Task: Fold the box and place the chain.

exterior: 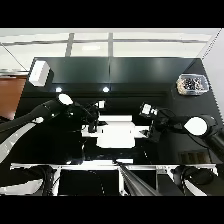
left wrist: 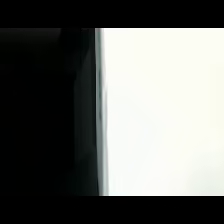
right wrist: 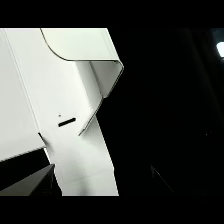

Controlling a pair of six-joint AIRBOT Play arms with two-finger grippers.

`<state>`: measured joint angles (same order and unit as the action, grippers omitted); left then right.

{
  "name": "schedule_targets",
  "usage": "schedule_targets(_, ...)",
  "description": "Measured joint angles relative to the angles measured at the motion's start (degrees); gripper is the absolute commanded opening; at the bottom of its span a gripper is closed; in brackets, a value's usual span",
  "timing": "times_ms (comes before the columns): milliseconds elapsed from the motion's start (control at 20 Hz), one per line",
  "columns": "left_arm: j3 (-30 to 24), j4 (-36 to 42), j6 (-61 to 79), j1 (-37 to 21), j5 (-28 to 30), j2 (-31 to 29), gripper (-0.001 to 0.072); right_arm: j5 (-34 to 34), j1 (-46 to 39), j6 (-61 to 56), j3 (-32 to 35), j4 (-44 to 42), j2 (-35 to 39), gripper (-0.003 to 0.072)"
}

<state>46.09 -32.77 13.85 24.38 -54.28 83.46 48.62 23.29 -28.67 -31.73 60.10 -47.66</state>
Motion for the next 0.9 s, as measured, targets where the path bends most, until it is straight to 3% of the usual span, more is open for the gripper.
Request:
schedule_targets(600,-0.2,-2.2,-0.5,1.1,4.1,-0.1,0.0028,-0.7,2.1,10.4,3.6,-7.8,-9.1,0.0705)
schedule_targets(900,-0.2,-2.3,-0.7,1.1,4.2,-0.1,0.0028,-7.0,8.2,11.6,6.6,-13.1,-10.6,0.0705)
